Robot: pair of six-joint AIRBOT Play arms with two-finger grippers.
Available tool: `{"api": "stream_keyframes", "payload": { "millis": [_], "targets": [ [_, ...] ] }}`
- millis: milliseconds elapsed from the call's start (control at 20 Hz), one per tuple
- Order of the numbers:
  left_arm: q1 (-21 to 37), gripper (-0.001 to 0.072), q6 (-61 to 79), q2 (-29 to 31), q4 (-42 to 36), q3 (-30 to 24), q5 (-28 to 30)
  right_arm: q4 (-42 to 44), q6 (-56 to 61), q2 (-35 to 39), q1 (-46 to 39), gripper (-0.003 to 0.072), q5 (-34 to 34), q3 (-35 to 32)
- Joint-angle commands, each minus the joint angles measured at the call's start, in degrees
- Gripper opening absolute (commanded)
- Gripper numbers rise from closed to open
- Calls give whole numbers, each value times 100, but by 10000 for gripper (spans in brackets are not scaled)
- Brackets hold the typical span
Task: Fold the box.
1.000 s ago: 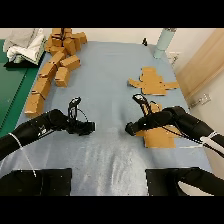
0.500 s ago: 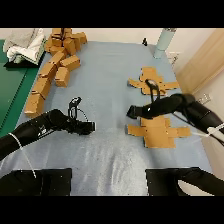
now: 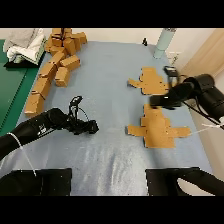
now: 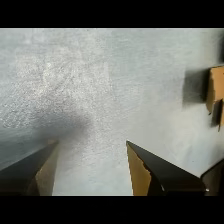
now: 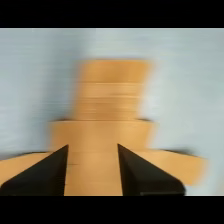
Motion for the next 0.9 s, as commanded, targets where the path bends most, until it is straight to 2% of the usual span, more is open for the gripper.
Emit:
{"api": "stream_keyframes", "payload": {
  "millis": [0,150,250,400,500,600,850],
  "targets": [
    [0,635,31,9,-37,282,-420,-2168,-367,-70,-1285,442,-1102,61],
    [0,635,68,9,-186,542,-870,-907,-1502,-330,-3025,443,-887,-203],
    [-2,635,249,9,-494,579,-918,94,-2393,-522,-4039,444,-280,-498],
    [0,635,557,0,-929,579,-973,1443,-3550,-977,-4979,444,-304,-540],
    [0,636,629,0,-1029,579,-957,2465,-4205,-1217,-5213,444,-402,-540],
    [0,635,629,-2,-1029,579,-957,2977,-4607,-1364,-5200,444,-398,-540],
    [0,635,632,-2,-1025,579,-960,3130,-4745,-1788,-5195,444,-404,-538]
  ]
}}
